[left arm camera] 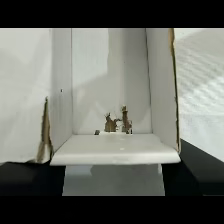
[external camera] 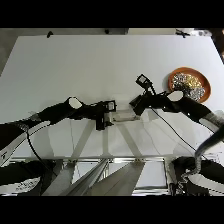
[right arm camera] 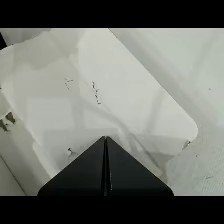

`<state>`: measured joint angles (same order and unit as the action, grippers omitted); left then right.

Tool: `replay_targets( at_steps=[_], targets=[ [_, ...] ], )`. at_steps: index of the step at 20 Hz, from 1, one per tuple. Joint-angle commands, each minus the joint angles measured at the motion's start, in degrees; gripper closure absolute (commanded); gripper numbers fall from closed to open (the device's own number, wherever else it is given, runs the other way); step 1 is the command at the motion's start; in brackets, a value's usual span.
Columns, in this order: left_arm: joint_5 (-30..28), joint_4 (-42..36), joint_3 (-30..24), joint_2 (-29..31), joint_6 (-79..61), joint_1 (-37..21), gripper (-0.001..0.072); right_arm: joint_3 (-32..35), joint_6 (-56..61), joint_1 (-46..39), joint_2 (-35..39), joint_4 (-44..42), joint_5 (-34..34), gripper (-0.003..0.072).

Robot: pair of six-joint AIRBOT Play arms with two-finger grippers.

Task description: Fold the box and place the chain.

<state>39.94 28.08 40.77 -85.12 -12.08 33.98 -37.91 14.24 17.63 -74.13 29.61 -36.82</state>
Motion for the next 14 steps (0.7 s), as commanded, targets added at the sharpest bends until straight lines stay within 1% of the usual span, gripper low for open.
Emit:
replay_targets(
  at_steps=[1, 2, 3, 4, 5, 7, 8, 9, 10, 11, 12, 14],
  targets=[
    [0.0, 0.0, 0.0, 0.0, 0.1, 0.0, 0.0322, -2.0, 1.0, 0.1, 2.6, 1.1, -4.3, 0.0672],
    [-0.1, 0.0, 0.0, 0.0, 0.1, 0.0, 0.0322, -2.9, 1.3, 0.1, 4.4, 2.9, -4.6, 0.0672],
    [0.0, 0.0, 0.0, 0.0, 0.1, 0.0, 0.0322, -3.8, 3.0, 0.1, 6.5, 7.2, -5.3, 0.0672],
    [0.0, 0.0, 0.0, 0.0, 0.1, 0.0, 0.0322, -4.4, 3.9, 0.1, 8.2, 13.8, -8.0, 0.0674],
    [0.0, -0.1, 0.0, 0.0, 0.2, 0.0, 0.0322, -4.6, 3.9, 0.1, 9.0, 20.9, -12.5, 0.0675],
    [0.2, -0.2, 0.0, 0.0, 0.1, 0.0, 0.0322, -4.6, 3.9, 0.1, 8.9, 35.8, -24.3, 0.0676],
    [0.2, -0.2, 0.0, 0.0, 0.1, 0.0, 0.0322, -4.6, 4.0, 0.1, 8.7, 41.5, -28.4, 0.0675],
    [0.2, -0.2, 0.0, 0.0, 0.1, 0.0, 0.0322, -4.6, 4.0, 0.1, 8.6, 44.3, -29.9, 0.0671],
    [0.2, -0.2, 0.0, 0.0, 0.1, 0.0, 0.0322, -4.5, 3.9, 0.1, 8.2, 44.6, -29.6, 0.0518],
    [0.2, -0.2, 0.0, 0.0, 0.1, 0.0, 0.0322, -4.5, 3.3, 0.1, 7.5, 44.3, -27.7, 0.0334],
    [0.2, -0.2, 0.0, 0.0, 0.1, 0.0, 0.0322, -4.5, 3.3, 0.1, 6.3, 43.5, -24.9, 0.0285],
    [0.2, -0.2, 0.0, 0.0, 0.1, 0.0, 0.0322, -4.5, 3.3, 0.1, 3.7, 42.1, -22.1, 0.0286]
  ],
)
